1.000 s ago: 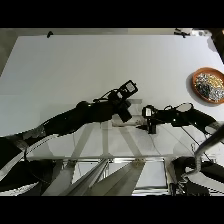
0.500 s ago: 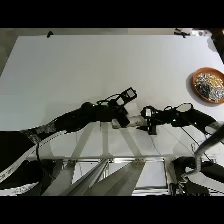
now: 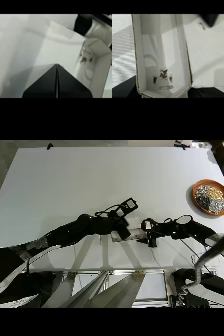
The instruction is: Fold the box and place the chain.
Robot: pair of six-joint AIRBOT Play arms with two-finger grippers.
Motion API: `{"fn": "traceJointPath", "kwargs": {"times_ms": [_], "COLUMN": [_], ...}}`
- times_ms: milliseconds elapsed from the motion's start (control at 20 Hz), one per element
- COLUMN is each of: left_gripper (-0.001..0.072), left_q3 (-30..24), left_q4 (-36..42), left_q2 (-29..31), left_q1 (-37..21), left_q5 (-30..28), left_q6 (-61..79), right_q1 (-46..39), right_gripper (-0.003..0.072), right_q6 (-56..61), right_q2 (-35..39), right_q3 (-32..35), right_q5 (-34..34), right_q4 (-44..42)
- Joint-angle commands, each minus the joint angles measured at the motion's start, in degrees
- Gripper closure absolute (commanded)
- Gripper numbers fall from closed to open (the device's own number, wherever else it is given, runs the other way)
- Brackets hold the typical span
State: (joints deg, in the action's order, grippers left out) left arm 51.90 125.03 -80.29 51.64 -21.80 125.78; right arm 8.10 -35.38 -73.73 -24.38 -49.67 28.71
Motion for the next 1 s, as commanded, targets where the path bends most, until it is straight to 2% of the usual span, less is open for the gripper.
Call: {"fn": "traceJointPath", "kwargs": {"times_ms": [0,100,200,400,550,600,700,850,950], "left_gripper": [0.0617,0.0556,0.0556,0.0556,0.0556,0.0556,0.0556,0.0556,0.0556], "left_q3": [0.0,0.0,0.0,0.0,0.0,-0.3,-2.6,-7.8,-10.8], "left_q4": [-0.6,-3.3,-8.1,-16.9,-16.8,-16.3,-13.3,-9.0,-8.9], "left_q2": [3.7,6.8,11.2,20.0,22.3,22.3,22.2,22.1,22.1], "left_q1": [-0.2,-0.2,-0.4,-3.5,-8.4,-9.7,-11.4,-11.2,-11.2], "left_q5": [2.1,-0.1,-5.8,-25.6,-41.7,-44.2,-42.8,-34.5,-31.2], "left_q6": [0.2,0.2,0.2,-0.3,-0.2,-0.1,1.4,5.1,6.0], "right_q1": [0.0,0.0,0.0,0.0,0.0,0.0,0.0,0.0,0.0], "right_gripper": [0.0329,0.0329,0.0329,0.0329,0.0329,0.0329,0.0329,0.0329,0.0329], "right_q6": [0.0,0.0,0.0,0.0,0.0,0.0,0.0,0.0,0.0], "right_q2": [0.0,0.0,0.0,0.0,0.0,0.0,0.0,0.0,0.0], "right_q3": [0.0,0.0,0.0,0.0,0.0,0.0,0.0,0.0,0.0], "right_q5": [0.1,0.1,0.1,0.1,0.1,0.1,0.1,0.1,0.1], "right_q4": [-0.1,-0.1,-0.1,-0.1,-0.1,-0.1,-0.1,-0.1,-0.1]}}
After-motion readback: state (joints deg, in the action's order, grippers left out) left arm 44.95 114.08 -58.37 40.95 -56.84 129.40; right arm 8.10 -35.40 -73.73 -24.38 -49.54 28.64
